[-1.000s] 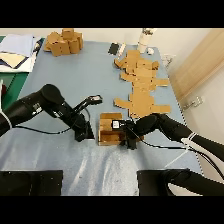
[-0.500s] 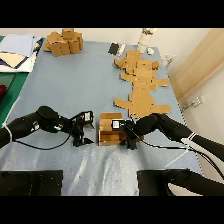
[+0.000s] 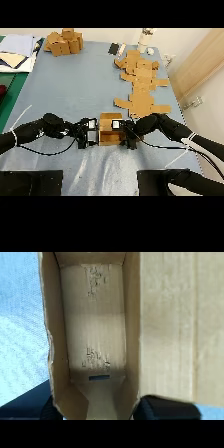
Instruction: Fold the box.
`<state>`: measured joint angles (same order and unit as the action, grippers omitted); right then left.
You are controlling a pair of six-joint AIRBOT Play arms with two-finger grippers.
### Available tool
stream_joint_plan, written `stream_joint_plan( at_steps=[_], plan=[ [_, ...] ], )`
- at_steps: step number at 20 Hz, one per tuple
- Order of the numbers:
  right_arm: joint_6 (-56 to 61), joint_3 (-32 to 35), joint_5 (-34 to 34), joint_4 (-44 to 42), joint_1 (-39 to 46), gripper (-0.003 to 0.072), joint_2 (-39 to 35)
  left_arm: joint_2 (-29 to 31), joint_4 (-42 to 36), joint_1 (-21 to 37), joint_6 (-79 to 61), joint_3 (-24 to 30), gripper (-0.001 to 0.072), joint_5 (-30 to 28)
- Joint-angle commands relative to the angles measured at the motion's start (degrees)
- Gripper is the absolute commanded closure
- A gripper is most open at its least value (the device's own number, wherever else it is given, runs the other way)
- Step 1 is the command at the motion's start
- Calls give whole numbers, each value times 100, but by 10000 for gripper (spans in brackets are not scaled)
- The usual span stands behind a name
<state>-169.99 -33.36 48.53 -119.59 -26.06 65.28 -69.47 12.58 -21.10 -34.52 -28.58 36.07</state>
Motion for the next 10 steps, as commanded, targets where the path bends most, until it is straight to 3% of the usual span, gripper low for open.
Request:
stream_joint_plan(
  at_steps=[1,10],
  plan=[
    [0,0,-2,4,0,186,2,-17,63,-122,-61,7,-11,-142],
    [0,0,-2,4,0,186,2,-57,15,-463,39,-48,-11,-170]
  ],
)
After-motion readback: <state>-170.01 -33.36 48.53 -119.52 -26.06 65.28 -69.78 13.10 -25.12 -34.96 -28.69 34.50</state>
